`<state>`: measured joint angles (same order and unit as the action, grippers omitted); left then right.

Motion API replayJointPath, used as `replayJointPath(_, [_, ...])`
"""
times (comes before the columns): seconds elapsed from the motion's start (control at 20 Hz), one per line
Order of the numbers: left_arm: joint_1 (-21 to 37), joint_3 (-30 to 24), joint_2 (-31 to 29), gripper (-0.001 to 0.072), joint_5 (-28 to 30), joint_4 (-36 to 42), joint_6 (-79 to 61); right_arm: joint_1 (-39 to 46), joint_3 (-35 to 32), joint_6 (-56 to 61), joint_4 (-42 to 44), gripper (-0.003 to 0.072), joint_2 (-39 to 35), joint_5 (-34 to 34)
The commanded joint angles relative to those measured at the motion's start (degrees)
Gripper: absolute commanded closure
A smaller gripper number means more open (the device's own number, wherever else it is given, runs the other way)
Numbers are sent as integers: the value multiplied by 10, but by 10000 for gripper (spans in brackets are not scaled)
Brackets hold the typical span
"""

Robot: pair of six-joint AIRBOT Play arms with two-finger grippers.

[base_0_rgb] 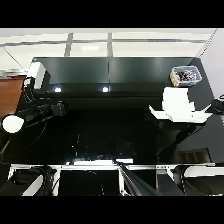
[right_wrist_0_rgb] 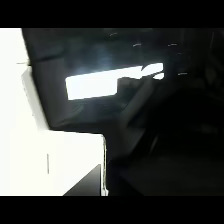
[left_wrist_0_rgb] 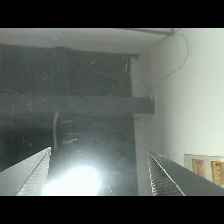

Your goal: Fold the box and place the chain.

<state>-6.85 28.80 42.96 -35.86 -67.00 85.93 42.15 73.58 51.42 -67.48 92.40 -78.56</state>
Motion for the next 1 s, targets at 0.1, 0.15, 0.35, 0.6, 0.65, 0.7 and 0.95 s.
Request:
replayJointPath(0.1, [0, 0, 0, 3, -1, 2, 0, -57, -49, 2, 74, 670, -84, -7])
replayJointPath(0.15, [0, 0, 0, 3, -2, 5, 0, -74, -78, 1, 90, 670, -116, 14])
replayJointPath(0.35, [0, 0, 0, 4, -17, 40, 0, -167, -222, 1, 203, 669, -267, 122])
replayJointPath(0.6, [-38, 0, 22, 4, -28, 92, -7, -382, -451, 9, 344, 669, -416, 355])
replayJointPath(0.65, [-46, 2, 36, 4, -28, 112, -13, -426, -488, 9, 382, 669, -427, 413])
replayJointPath(0.7, [-52, 8, 53, 4, -31, 135, -31, -466, -514, 9, 417, 669, -429, 456])
replayJointPath(0.95, [-39, 92, 207, 4, -123, 337, -201, -623, -561, 13, 454, 669, -428, 560])
